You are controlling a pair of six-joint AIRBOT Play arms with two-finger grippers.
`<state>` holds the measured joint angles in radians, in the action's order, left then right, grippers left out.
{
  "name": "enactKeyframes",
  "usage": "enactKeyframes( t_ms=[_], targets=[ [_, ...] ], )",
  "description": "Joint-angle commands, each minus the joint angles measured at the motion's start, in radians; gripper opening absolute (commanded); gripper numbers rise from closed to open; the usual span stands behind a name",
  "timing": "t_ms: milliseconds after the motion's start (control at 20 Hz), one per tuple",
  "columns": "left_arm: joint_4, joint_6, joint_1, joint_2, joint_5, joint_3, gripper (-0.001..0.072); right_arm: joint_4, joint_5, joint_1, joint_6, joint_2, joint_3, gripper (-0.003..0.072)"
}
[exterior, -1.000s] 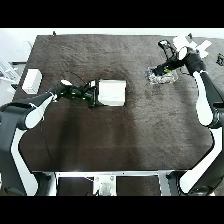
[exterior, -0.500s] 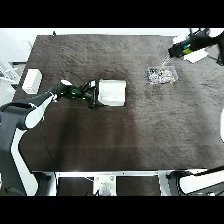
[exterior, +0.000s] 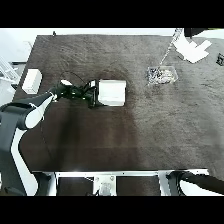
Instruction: Fold the box and place the chain.
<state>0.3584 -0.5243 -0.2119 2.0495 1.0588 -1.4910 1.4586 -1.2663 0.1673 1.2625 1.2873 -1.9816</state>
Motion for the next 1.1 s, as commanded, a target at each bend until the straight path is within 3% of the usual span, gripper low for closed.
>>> enactKeyframes(
  t_ms=[0, 300, 750, 1050],
  targets=[
    [0.0, 0.0, 0.0, 0.0, 0.0, 0.0, 0.0411, -0.007, 0.0, 0.108, 0.021, -0.061, 0.0, 0.0007],
    [0.0, 0.0, 0.0, 0.0, 0.0, 0.0, 0.0412, -0.01, 0.002, 0.322, 0.04, -0.046, 0.016, 0.0006],
    [0.0, 0.0, 0.0, 0.0, 0.0, 0.0, 0.0411, -0.037, 0.053, 0.346, 0.1, 0.057, 0.029, 0.0006],
    [0.0, 0.0, 0.0, 0.0, 0.0, 0.0, 0.0411, -0.038, 0.06, 0.368, 0.141, 0.098, 0.12, 0.0006]
  ],
)
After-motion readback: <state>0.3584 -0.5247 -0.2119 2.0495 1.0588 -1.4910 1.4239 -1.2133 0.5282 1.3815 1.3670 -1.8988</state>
